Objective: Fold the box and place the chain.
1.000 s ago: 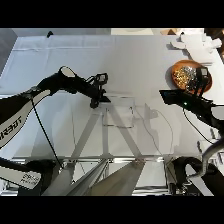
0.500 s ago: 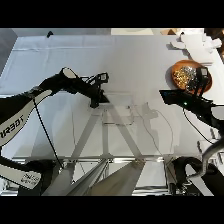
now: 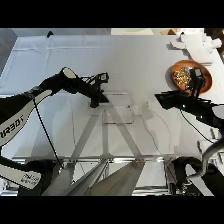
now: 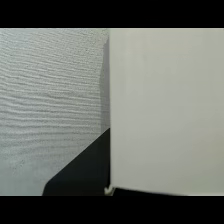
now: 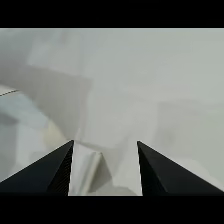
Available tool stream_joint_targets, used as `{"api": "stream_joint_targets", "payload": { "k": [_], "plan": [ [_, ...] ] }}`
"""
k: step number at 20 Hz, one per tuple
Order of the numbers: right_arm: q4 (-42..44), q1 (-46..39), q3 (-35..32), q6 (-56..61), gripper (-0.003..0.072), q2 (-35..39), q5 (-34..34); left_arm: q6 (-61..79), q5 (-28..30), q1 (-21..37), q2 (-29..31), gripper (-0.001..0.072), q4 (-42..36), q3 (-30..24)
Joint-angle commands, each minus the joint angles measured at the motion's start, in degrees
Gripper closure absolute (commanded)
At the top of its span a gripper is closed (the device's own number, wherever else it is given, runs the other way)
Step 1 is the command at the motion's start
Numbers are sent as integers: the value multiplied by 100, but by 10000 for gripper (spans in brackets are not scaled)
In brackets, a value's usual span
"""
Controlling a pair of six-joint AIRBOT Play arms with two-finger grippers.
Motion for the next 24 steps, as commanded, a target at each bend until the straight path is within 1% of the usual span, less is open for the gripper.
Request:
{"api": "stream_joint_targets", "payload": {
  "k": [1,2,3,5,7,8,9,11,12,14,16,18,19,22,24],
  "plan": [
    [442,4,201,-1648,202,4,1156,-4,4,-2,-4,704,20,-2],
    [487,4,245,-2208,163,4,1325,-2,2,-2,-4,704,20,-2],
    [573,4,247,-2817,149,4,1449,-2,2,-2,-4,704,20,-2],
    [509,48,247,-4050,146,4,1633,-2,4,-2,-4,704,20,-2],
    [363,264,245,-4937,143,4,1624,-2,4,-2,-4,704,20,-2],
    [238,409,238,-5261,98,4,1622,-2,2,-2,-4,704,20,-2],
    [9,555,240,-5501,79,-11,1547,-2,4,-2,-4,704,20,-2],
    [-520,914,238,-5554,69,-186,1178,-2,2,0,-4,704,20,-2],
    [-717,1115,238,-5556,68,-328,1104,-2,4,0,-4,704,20,-2],
    [-918,1497,223,-5589,68,-629,920,-2,2,-2,-4,704,20,-2],
    [-553,1604,188,-5884,68,-903,702,-2,4,0,-4,704,20,-2],
    [-57,1545,186,-6531,68,-1370,713,-2,4,0,-4,704,17,-2],
    [46,1539,186,-6800,68,-1646,708,-2,2,-2,-4,704,17,-2],
    [55,1539,186,-7163,68,-2291,614,-2,4,0,-4,704,17,-2],
    [48,1539,186,-7145,68,-2400,413,-2,2,-2,-4,704,17,-2]
  ]
}}
